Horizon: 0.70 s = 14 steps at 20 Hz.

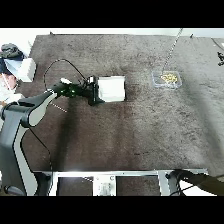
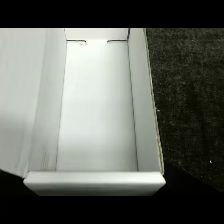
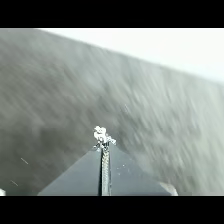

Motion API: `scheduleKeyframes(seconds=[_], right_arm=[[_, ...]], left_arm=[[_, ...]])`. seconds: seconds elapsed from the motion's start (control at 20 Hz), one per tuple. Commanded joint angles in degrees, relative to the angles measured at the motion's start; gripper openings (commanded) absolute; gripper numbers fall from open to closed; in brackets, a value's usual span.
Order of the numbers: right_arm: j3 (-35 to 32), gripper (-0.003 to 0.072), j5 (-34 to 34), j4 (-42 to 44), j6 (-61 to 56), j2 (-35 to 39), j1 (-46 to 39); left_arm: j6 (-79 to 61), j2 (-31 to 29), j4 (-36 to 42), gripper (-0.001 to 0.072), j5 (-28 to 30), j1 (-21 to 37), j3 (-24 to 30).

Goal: Fold the box and place the chain.

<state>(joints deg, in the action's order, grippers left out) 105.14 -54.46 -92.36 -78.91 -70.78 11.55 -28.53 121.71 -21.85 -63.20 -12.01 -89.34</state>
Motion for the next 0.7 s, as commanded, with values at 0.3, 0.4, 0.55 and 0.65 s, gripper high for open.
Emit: scheduleKeyframes(seconds=[0.3,0.4,0.55,0.65], right_arm=[[-0.1,0.0011,4.3,0.6,2.5,0.5,16.4],[-0.1,0.0011,4.3,1.8,3.2,-1.5,17.6],[-0.1,0.0011,6.8,1.8,4.0,-3.9,19.1],[-0.1,0.0011,10.8,1.8,4.4,-4.1,20.0]], left_arm=[[0.0,0.0,0.0,0.0356,0.0,0.0,-0.1],[0.0,0.0,0.0,0.0356,0.0,0.0,-0.1],[0.0,0.0,0.0,0.0356,0.0,0.0,-0.1],[0.0,0.0,0.0,0.0356,0.0,0.0,-0.1]])
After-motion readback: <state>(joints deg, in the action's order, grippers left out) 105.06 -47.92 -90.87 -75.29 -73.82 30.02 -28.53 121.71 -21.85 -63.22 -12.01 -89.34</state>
